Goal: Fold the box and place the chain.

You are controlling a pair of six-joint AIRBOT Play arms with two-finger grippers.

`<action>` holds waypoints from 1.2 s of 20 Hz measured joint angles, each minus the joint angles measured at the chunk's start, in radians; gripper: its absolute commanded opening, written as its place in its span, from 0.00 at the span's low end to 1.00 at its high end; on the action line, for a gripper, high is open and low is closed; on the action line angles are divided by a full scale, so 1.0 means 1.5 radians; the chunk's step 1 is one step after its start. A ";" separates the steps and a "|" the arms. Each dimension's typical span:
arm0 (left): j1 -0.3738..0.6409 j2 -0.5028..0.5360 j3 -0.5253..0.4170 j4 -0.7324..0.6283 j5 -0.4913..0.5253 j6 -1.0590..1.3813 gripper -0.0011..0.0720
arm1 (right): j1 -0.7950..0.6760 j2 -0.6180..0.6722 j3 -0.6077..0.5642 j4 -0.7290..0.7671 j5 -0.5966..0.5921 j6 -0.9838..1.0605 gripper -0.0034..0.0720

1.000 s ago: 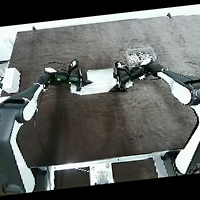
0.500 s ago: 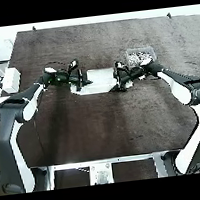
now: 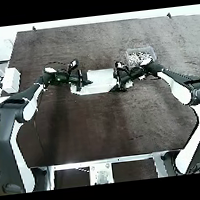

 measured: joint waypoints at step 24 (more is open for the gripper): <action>0.015 0.036 0.001 -0.002 -0.038 -0.055 0.58 | 0.000 0.000 0.000 0.000 0.000 0.000 0.78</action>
